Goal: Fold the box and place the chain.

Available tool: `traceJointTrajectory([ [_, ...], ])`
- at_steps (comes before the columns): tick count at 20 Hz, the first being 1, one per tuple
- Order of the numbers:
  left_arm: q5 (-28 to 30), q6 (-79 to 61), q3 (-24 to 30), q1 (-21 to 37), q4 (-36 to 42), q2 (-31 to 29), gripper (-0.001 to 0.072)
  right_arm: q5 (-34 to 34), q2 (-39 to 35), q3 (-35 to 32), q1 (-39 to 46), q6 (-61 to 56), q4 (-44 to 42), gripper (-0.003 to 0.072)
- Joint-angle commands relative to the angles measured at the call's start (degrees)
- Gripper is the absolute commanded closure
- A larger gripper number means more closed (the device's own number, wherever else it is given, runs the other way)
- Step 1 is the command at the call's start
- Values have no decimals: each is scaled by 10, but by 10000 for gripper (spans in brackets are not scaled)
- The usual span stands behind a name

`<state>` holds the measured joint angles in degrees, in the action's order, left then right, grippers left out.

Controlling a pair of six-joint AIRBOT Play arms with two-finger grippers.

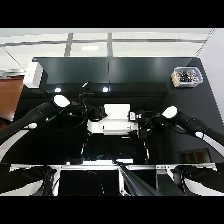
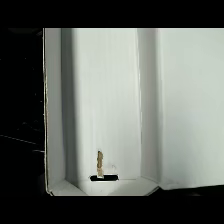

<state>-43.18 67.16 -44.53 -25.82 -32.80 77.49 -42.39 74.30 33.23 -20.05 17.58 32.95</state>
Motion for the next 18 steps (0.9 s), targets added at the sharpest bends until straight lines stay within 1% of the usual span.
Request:
traceJointTrajectory([
  [1, -14, 21, -1, -8, -11, 13, 690, 0, 0, 0, -1, 0, 0, 506],
  [5, -40, 25, -1, -14, 0, 29, 690, 0, 0, 0, -1, 0, -1, 506],
  [7, -28, 25, -5, -10, -3, 29, 690, 0, 0, 0, -1, 0, -1, 506],
  [8, -21, 25, -16, -5, -5, 28, 690, 0, 0, 0, -1, 0, -1, 506],
  [11, -25, 25, -61, -2, -28, 27, 690, 0, 0, 0, -1, 0, -1, 506],
  [13, -41, 43, -85, 4, -76, 26, 690, 0, 0, 0, -1, 0, -1, 506],
  [15, -75, 101, -112, 34, -147, 20, 690, 0, 0, 0, -1, 0, -1, 506],
  [16, -104, 133, -124, 56, -173, 12, 690, 0, 0, 0, -1, 0, -1, 506],
  [17, -131, 178, -128, 85, -188, -5, 689, 0, 0, 0, -1, 0, -1, 506],
  [18, -145, 209, -126, 112, -194, -26, 689, 0, 0, 0, -1, 0, -1, 506],
])
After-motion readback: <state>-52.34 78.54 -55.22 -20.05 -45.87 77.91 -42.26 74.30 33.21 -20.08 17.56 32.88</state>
